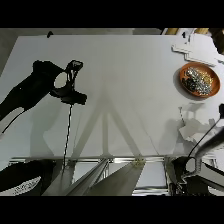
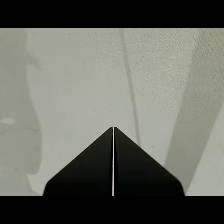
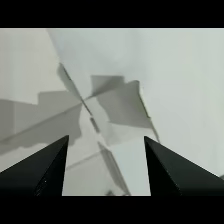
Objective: Fold the box and place the chain.
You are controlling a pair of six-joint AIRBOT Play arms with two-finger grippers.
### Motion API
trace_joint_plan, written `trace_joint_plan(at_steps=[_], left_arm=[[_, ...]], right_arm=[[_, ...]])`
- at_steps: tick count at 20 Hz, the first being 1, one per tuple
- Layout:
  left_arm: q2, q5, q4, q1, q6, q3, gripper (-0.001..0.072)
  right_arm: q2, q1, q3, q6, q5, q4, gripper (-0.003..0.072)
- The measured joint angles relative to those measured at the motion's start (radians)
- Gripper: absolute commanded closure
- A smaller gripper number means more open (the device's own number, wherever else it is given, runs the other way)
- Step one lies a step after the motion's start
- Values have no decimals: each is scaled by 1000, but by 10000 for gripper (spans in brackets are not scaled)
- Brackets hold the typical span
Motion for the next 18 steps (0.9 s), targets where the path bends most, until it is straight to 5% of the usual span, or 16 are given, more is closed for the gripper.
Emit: trace_joint_plan(at_steps=[4, 9, 12, 13, 18], left_arm=[[0, 0, 0, 0, 0, 0, 699], [0, 0, 0, 0, 0, 0, 699], [0, 0, 0, 0, 0, 0, 699], [0, 0, 0, 0, 0, 0, 699], [0, 0, 0, 0, 0, 0, 699]], right_arm=[[-37, -62, 14, -95, -24, -65, 191], [-104, -81, 18, -144, -63, -100, 296], [-151, -84, 19, -151, -70, -104, 621], [-162, -84, 19, -152, -70, -102, 669], [-143, -24, 19, -175, -37, -90, 670]])
